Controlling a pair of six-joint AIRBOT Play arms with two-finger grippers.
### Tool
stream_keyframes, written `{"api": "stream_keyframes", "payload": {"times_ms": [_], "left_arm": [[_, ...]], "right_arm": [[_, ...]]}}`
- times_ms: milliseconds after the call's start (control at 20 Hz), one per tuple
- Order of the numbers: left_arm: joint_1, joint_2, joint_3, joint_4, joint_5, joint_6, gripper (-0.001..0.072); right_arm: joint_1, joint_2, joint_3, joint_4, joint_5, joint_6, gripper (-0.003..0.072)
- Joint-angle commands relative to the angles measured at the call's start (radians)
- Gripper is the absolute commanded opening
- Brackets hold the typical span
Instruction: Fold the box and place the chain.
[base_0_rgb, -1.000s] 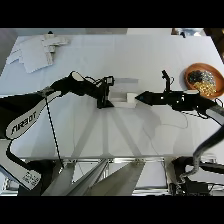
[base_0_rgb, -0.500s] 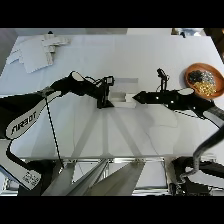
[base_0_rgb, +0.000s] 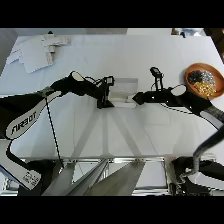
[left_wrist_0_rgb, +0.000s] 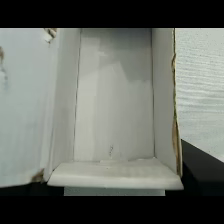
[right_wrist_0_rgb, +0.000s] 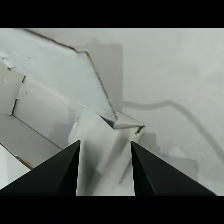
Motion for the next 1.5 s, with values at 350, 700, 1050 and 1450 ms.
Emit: {"api": "stream_keyframes", "payload": {"times_ms": [350, 700, 1050, 1450], "left_arm": [[-0.001, 0.000, 0.000, 0.000, 0.000, 0.000, 0.0277], [-0.001, 0.000, 0.000, 0.000, 0.000, 0.000, 0.0277], [-0.001, 0.000, 0.000, 0.000, 0.000, 0.000, 0.0277], [-0.001, 0.000, 0.000, 0.000, 0.000, 0.000, 0.0277]], "right_arm": [[0.108, -0.005, 0.204, -0.623, 0.166, 0.544, 0.0339], [0.201, -0.070, 0.264, -0.857, 0.258, 0.809, 0.0309], [0.265, -0.175, 0.398, -0.883, 0.335, 0.936, 0.0308], [0.292, -0.258, 0.445, -0.949, 0.389, 1.069, 0.0287]]}}
